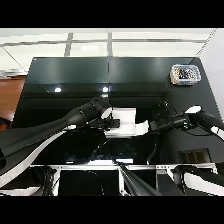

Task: Fold the box and place the chain.

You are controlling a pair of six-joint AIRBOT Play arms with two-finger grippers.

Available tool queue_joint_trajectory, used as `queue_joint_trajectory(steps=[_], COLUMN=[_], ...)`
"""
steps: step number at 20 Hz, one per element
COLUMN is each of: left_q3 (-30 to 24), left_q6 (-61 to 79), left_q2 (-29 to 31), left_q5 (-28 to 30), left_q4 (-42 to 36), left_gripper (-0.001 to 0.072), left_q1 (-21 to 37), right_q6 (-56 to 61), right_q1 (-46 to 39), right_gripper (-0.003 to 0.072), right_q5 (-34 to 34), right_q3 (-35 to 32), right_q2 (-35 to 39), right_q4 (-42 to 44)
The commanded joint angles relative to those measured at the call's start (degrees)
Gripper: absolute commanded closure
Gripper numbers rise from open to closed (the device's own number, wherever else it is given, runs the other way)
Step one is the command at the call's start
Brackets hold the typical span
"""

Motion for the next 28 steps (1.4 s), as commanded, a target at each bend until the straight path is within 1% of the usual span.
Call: queue_joint_trajectory(steps=[1, 2, 3, 4, 5, 6, 7, 8, 13, 14, 15, 16, 17, 18, 20, 22, 23, 24, 26, 28], left_q3=[0.07, 0.07, 0.07, 0.07, 0.07, 0.07, 0.07, 0.07, 0.04, 0.04, 0.04, 0.07, 0.04, 0.04, 0.04, 0.04, 0.04, 0.04, 0.04, 0.04], left_q6=[0.02, 0.02, 0.02, 0.02, 0.02, 0.02, 0.02, 0.02, 0.02, 0.02, 0.02, 0.02, 0.02, 0.02, 0.02, 0.02, 0.02, 0.02, 0.02, 0.02], left_q2=[0.0, 0.0, 0.0, 0.0, 0.0, 0.0, 0.0, 0.0, 0.0, 0.0, 0.0, 0.0, 0.0, 0.0, 0.0, 0.0, 0.0, 0.0, 0.0, 0.0], left_q5=[0.04, 0.04, 0.04, 0.04, 0.04, 0.04, 0.04, 0.07, 1.07, 1.07, 1.05, 1.05, 1.03, 1.03, 1.03, 0.98, 0.92, 0.92, 0.94, 0.96], left_q4=[0.02, 0.0, 0.0, 0.02, 0.0, 0.02, 0.02, 0.02, 0.0, 0.0, 0.0, 0.0, 0.0, 0.0, 0.0, 0.0, 0.0, 0.0, 0.02, 0.02], left_gripper=[0.0676, 0.0676, 0.0677, 0.0676, 0.0677, 0.0677, 0.0677, 0.0676, 0.0676, 0.0676, 0.0676, 0.0676, 0.0676, 0.0676, 0.0676, 0.0676, 0.0676, 0.0676, 0.0676, 0.0676], left_q1=[0.04, 0.02, 0.02, 0.02, 0.02, 0.02, 0.02, 0.02, 0.02, 0.02, 0.02, 0.02, 0.02, 0.02, 0.02, 0.02, 0.02, 0.02, 0.02, 0.02], right_q6=[-0.79, -0.74, -0.72, -0.74, -0.74, -0.72, -0.72, -0.74, -0.72, -0.74, -0.7, -0.39, 0.72, 2.43, 7.17, 13.38, 15.98, 18.45, 25.11, 34.86], right_q1=[0.83, 0.83, 0.83, 0.83, 0.83, 0.83, 0.83, 0.83, 2.38, 3.13, 4.02, 4.96, 5.97, 7.04, 9.09, 11.41, 12.79, 14.49, 18.51, 23.39], right_gripper=[0.0654, 0.0506, 0.0338, 0.0296, 0.0296, 0.0277, 0.0136, 0.0047, 0.005, 0.0071, 0.011, 0.011, 0.0129, 0.0157, 0.0255, 0.0256, 0.0301, 0.0342, 0.0341, 0.0341], right_q5=[0.52, 0.5, 0.52, 0.52, 0.52, 0.57, 0.74, 1.22, 3.34, 3.32, 3.28, 3.21, 2.71, 1.95, -0.76, -3.13, -3.85, -4.66, -7.15, -9.53], right_q3=[0.52, 0.52, 0.52, 0.52, 0.52, 0.55, 0.57, 0.66, 3.21, 3.93, 4.79, 5.57, 6.23, 6.82, 8.04, 9.51, 10.4, 11.54, 13.99, 16.94], right_q2=[-0.15, -0.15, -0.15, -0.15, -0.15, -0.15, -0.13, -0.15, -0.09, -0.09, -0.09, -0.09, -0.09, -0.09, -0.02, -0.02, -0.02, -0.02, -0.02, -0.02], right_q4=[1.03, 1.05, 1.22, 1.81, 2.36, 2.78, 2.99, 3.15, 3.39, 3.37, 3.34, 3.34, 3.32, 3.17, 1.66, -0.35, -1.31, -2.56, -7.48, -17.27])
